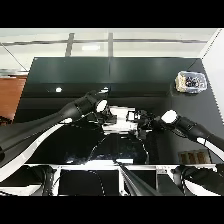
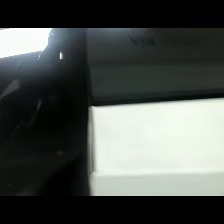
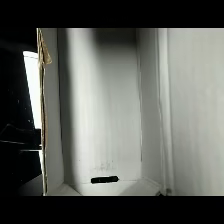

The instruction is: Fold the box and place the chain.

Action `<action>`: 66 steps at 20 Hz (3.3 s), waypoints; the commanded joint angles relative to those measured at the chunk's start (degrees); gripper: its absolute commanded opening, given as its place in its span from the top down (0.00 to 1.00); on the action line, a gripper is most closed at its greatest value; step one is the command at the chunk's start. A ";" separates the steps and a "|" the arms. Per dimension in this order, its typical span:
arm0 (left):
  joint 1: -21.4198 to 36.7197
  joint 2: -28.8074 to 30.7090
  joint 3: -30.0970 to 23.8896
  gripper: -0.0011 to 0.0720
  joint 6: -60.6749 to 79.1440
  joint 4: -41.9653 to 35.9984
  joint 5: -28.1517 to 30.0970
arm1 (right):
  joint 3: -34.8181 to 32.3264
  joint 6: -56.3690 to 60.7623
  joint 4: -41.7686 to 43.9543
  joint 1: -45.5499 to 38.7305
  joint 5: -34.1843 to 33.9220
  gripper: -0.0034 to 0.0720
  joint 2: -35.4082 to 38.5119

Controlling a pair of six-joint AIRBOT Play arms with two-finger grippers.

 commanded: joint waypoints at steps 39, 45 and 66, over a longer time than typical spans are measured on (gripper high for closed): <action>0.04 -0.04 0.17 0.95 -0.66 -0.02 -2.38 | 0.11 15.58 1.66 0.09 6.14 0.70 5.18; 0.04 -0.04 0.17 0.95 -0.66 -0.04 -2.40 | 0.11 16.50 10.56 2.89 2.05 0.70 2.49; 0.04 -0.04 0.17 0.95 -0.66 -0.04 -2.38 | 1.84 70.12 -6.82 -20.65 20.96 0.94 20.65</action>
